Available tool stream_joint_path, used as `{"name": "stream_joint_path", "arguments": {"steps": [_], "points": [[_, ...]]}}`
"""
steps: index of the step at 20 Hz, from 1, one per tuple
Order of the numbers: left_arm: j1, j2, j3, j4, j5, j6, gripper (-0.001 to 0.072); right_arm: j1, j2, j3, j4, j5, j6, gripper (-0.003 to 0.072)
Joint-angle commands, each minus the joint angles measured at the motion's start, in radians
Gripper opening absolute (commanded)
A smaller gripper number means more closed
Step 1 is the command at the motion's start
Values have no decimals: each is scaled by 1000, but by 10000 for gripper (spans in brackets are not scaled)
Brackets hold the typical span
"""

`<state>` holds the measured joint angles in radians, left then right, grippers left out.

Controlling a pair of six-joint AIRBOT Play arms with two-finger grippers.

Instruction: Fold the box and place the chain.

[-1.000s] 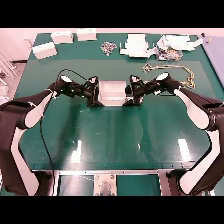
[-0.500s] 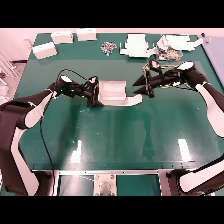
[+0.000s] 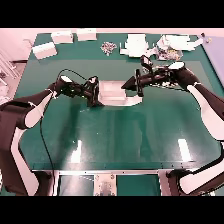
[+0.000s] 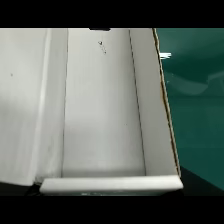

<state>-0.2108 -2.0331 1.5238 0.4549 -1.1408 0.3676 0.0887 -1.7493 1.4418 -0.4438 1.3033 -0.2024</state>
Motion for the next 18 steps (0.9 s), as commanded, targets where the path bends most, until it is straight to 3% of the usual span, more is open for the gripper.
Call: {"name": "stream_joint_path", "arguments": {"steps": [1,8,18], "points": [[1,-1,0,0,0,0,630,23,-35,0,22,-141,-11,8],[1,-1,0,0,0,0,630,22,-82,3,25,-267,-55,8],[1,-1,0,0,0,0,630,23,-147,2,6,-282,-113,8]]}}
